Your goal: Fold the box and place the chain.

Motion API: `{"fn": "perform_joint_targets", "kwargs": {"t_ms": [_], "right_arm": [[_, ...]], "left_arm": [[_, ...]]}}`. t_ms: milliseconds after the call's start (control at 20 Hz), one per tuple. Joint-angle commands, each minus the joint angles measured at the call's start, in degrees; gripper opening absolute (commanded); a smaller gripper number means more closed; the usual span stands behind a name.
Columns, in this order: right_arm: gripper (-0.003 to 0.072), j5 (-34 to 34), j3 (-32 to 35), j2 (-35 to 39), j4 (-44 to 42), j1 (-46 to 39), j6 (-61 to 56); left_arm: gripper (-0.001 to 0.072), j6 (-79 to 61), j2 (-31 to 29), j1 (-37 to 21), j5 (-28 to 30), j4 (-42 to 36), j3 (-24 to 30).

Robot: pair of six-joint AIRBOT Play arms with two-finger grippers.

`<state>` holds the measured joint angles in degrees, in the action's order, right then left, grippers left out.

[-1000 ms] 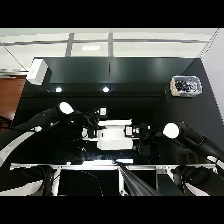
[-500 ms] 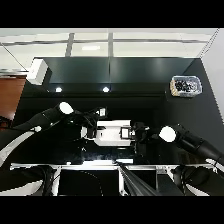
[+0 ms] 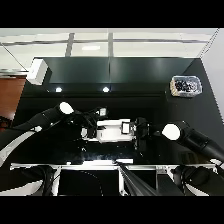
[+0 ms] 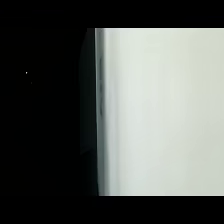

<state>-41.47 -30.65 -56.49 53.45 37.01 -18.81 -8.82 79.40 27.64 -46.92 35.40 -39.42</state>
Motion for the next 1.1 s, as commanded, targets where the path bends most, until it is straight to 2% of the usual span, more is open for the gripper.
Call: {"fn": "perform_joint_targets", "kwargs": {"t_ms": [0,250,450,650,850,1050], "right_arm": [[0.0582,0.0,-0.2,1.4,0.7,-0.3,-2.9],[0.0583,5.8,-0.2,1.5,-1.6,-4.5,-4.0],[0.0582,4.8,-0.2,1.4,-9.4,-7.0,5.1],[0.0582,4.1,-0.2,0.1,-11.1,-9.0,7.1],[0.0582,-1.1,0.0,-2.9,-20.1,-9.3,17.5],[0.0582,-0.9,0.8,-5.8,-20.7,-9.3,20.3]], "left_arm": [[0.0025,0.0,0.0,0.0,0.0,0.0,0.0],[0.0025,0.0,0.0,0.0,0.0,0.0,-0.2],[0.0025,0.0,0.0,0.0,0.0,0.0,-0.2],[0.0025,0.0,0.0,0.0,0.0,0.0,-0.2],[0.0025,0.0,0.0,0.0,0.0,0.0,-0.2],[0.0025,0.0,0.0,0.0,0.0,0.0,-0.2]]}}
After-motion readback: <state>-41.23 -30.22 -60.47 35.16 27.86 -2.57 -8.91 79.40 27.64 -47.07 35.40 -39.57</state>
